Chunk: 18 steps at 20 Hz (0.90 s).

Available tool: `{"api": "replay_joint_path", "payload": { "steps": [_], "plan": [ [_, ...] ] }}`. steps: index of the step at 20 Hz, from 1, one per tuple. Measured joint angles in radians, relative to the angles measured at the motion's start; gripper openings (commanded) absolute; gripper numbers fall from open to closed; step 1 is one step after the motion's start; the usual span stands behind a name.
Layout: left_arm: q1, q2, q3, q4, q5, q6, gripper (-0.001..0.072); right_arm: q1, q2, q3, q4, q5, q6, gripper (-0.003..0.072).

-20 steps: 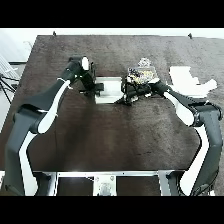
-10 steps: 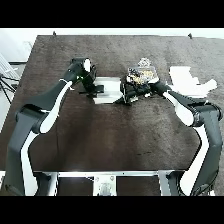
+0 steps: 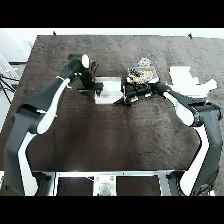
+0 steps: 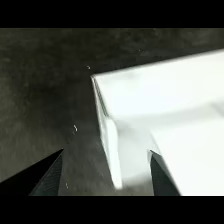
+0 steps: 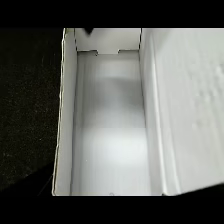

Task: Fold the box and place the chain.

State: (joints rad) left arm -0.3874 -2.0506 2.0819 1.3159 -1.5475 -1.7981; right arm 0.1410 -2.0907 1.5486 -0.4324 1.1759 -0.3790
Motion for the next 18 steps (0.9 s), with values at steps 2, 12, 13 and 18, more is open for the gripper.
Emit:
{"api": "replay_joint_path", "payload": {
  "steps": [2,12,13,18],
  "plan": [
    [0.025,0.045,-0.002,-0.016,-0.024,0.075,0.0609,0.0,0.0,0.0,0.001,0.0,0.0,0.0506],
    [0.328,0.146,-0.28,-0.494,0.116,1.213,0.0606,0.0,0.0,0.0,0.002,0.0,0.001,0.0506],
    [0.341,0.146,-0.332,-0.52,0.149,1.369,0.0606,0.0,0.0,0.0,0.002,0.0,0.001,0.0506],
    [0.353,0.149,-0.507,-0.642,0.313,1.827,0.072,0.0,0.0,0.0,0.003,0.0,0.001,0.0506]
  ]
}}
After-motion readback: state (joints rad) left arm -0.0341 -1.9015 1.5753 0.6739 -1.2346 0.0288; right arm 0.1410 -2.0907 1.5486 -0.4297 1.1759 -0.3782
